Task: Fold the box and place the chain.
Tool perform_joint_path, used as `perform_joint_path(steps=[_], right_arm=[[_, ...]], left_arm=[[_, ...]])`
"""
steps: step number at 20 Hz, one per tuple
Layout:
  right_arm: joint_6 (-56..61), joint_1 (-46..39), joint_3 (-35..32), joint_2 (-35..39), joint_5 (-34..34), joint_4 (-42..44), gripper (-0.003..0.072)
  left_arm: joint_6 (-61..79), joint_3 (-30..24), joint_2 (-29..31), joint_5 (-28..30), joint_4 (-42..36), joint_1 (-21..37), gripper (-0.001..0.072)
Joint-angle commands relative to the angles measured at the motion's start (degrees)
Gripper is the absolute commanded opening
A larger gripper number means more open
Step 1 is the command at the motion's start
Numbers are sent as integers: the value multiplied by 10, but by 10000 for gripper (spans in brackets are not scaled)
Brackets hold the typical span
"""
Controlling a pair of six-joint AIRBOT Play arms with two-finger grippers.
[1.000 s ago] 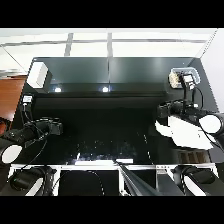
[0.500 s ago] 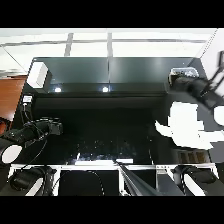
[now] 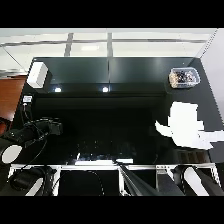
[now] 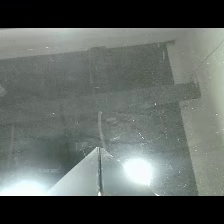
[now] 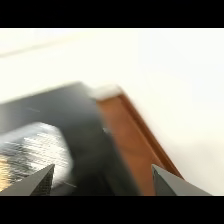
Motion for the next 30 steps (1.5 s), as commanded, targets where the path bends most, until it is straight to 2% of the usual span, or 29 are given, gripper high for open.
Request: perform_joint_path(steps=[1, 5, 7, 11, 15, 18, 20, 22, 23, 25, 26, 27, 28, 30], right_arm=[[1, -117, 21, -36, 104, -13, 718], [-14, -201, 21, -100, 206, -12, 718], [-83, -224, 21, -148, 287, 1, 718], [-199, -242, 21, -236, 425, 80, 718], [-207, -263, 21, -289, 447, 75, 718], [-219, -283, 21, -313, 457, 39, 718], [-266, -292, 21, -321, 472, 61, 717], [-301, -296, 21, -321, 476, 120, 716], [-311, -296, 21, -321, 482, 141, 629], [-313, -292, 21, -321, 491, 140, 307], [-320, -292, 21, -321, 503, 139, 123], [-335, -291, 21, -320, 520, 140, 44], [-337, -288, 21, -318, 529, 140, 12], [-336, -269, 20, -303, 534, 143, 13]], left_arm=[[0, 0, 0, 0, 0, 0, 24], [0, 0, 0, 0, 0, 0, 24], [0, 0, 0, 0, 0, 0, 23], [0, 0, 0, 0, 0, 0, 23], [0, 0, 0, 0, 0, 0, 24], [0, 0, 0, 0, 0, 0, 23], [0, 0, 0, 0, 0, 0, 24], [0, 0, 0, 0, 0, 0, 23], [0, 0, 0, 0, 0, 0, 24], [0, 0, 0, 0, 0, 0, 24], [0, 0, 0, 0, 0, 0, 24], [0, 0, 0, 0, 0, 0, 24], [0, 0, 0, 0, 0, 0, 24], [0, 0, 0, 0, 0, 0, 23]])
